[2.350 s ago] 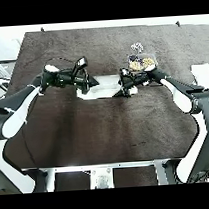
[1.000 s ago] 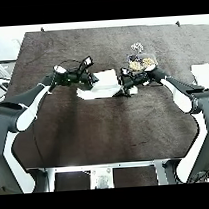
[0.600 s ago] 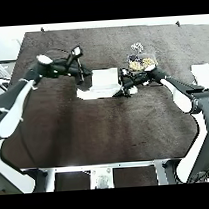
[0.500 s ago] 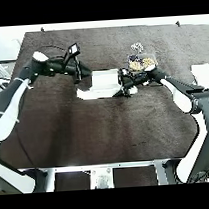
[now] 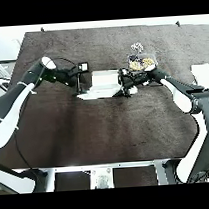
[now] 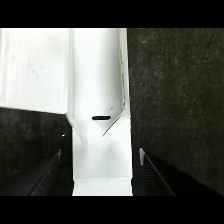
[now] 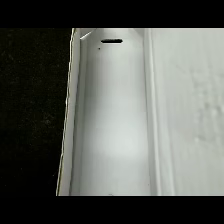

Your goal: Fold the box and place the chain.

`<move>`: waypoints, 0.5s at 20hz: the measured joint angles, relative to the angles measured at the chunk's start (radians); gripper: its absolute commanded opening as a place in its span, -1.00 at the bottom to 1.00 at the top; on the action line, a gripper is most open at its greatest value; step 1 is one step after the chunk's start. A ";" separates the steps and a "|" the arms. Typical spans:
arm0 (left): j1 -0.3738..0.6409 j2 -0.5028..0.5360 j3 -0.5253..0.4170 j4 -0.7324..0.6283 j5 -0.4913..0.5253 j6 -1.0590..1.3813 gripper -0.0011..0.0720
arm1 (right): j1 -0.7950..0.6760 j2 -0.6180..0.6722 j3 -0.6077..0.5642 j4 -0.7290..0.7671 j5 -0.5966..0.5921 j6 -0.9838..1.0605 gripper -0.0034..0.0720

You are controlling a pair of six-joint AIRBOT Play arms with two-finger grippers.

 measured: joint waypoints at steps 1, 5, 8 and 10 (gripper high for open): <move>-0.004 -0.003 -0.011 0.003 0.016 -0.006 0.58 | 0.000 0.000 0.000 0.000 0.000 0.000 0.41; -0.014 -0.043 -0.032 0.011 0.051 -0.025 0.58 | 0.000 0.000 0.000 0.000 0.000 0.000 0.41; -0.003 -0.079 -0.017 -0.010 0.055 -0.033 0.57 | 0.000 0.000 0.000 0.000 0.000 0.000 0.41; 0.001 -0.098 0.008 -0.027 0.045 -0.035 0.57 | 0.000 0.000 0.000 0.000 0.000 0.000 0.41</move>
